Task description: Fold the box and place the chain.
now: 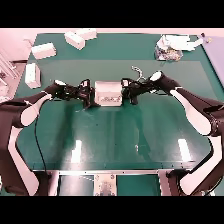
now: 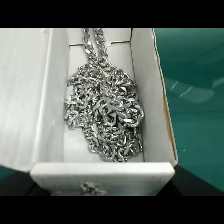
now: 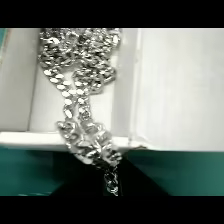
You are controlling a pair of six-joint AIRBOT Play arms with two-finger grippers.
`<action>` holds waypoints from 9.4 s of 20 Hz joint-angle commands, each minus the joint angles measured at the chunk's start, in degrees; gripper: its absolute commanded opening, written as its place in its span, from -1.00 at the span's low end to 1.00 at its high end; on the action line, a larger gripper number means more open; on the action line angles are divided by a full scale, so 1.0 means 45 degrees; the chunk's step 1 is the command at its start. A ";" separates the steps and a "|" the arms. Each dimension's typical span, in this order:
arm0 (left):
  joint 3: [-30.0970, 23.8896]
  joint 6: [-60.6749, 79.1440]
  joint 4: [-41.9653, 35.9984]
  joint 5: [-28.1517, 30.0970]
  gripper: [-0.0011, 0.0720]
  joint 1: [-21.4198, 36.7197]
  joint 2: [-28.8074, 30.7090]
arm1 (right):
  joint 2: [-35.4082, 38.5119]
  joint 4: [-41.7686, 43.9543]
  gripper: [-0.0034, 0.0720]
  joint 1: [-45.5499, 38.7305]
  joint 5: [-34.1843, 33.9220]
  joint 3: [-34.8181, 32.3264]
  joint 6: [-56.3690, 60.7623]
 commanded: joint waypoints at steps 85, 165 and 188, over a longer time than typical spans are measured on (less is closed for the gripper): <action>0.0015 0.0000 -0.0005 0.0005 0.38 0.0010 0.0010 | 0.4571 -0.0573 0.26 0.2526 -0.3580 -0.1486 0.7009; 0.0015 0.0000 -0.0005 0.0010 0.38 0.0010 0.0010 | 0.1054 0.2035 -0.23 0.1098 0.3687 0.1496 0.5571; 0.0015 0.0000 -0.0005 0.0005 0.38 0.0010 0.0010 | 0.0709 0.1885 -0.34 0.1209 0.2399 0.1491 0.5532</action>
